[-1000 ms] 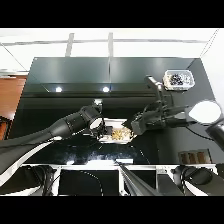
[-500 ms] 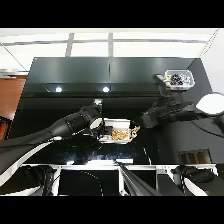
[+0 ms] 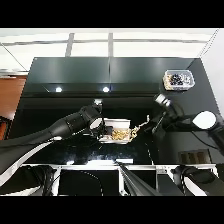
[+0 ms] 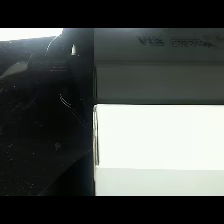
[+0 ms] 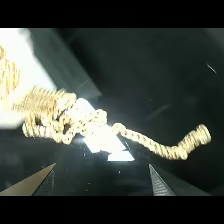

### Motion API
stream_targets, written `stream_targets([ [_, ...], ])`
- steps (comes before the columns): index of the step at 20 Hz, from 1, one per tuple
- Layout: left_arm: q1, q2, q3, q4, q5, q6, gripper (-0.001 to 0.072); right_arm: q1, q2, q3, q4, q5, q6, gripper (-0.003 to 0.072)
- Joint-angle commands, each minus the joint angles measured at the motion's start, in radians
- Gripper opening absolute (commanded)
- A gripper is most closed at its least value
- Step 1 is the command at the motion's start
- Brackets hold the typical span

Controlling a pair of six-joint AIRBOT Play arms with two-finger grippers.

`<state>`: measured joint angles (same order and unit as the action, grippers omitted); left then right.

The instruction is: Fold the box and place the chain.

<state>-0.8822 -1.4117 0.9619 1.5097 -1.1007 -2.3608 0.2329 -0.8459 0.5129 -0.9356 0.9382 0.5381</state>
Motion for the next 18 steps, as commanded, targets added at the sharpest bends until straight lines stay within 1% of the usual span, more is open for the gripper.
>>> stream_targets([
  [1, 0.0, -0.001, 0.0, 0.001, 0.0, 0.0, 0.0028, 0.096, -0.042, -0.04, -0.003, -0.114, -0.405, 0.072],
  [3, 0.0, -0.001, 0.0, 0.001, 0.0, 0.0, 0.0028, 0.101, -0.103, -0.04, 0.095, -0.132, -0.505, 0.072],
  [5, 0.0, -0.001, 0.0, 0.001, 0.0, 0.0, 0.0028, 0.101, -0.158, -0.04, 0.159, -0.131, -0.663, 0.072],
  [8, 0.0, -0.001, 0.0, 0.0, 0.0, 0.0, 0.0028, 0.101, -0.209, -0.04, 0.254, -0.131, -0.764, 0.072],
  [10, 0.001, -0.001, 0.0, 0.0, 0.0, 0.0, 0.0027, 0.101, -0.226, -0.04, 0.258, -0.138, -0.793, 0.072],
  [13, 0.001, -0.001, 0.0, 0.0, 0.0, 0.0, 0.0028, 0.107, -0.249, -0.04, 0.252, -0.161, -0.793, 0.072],
  [18, 0.0, -0.001, 0.0, 0.0, 0.0, 0.0, 0.0028, 0.13, -0.282, -0.04, 0.244, -0.163, -0.784, 0.072],
])
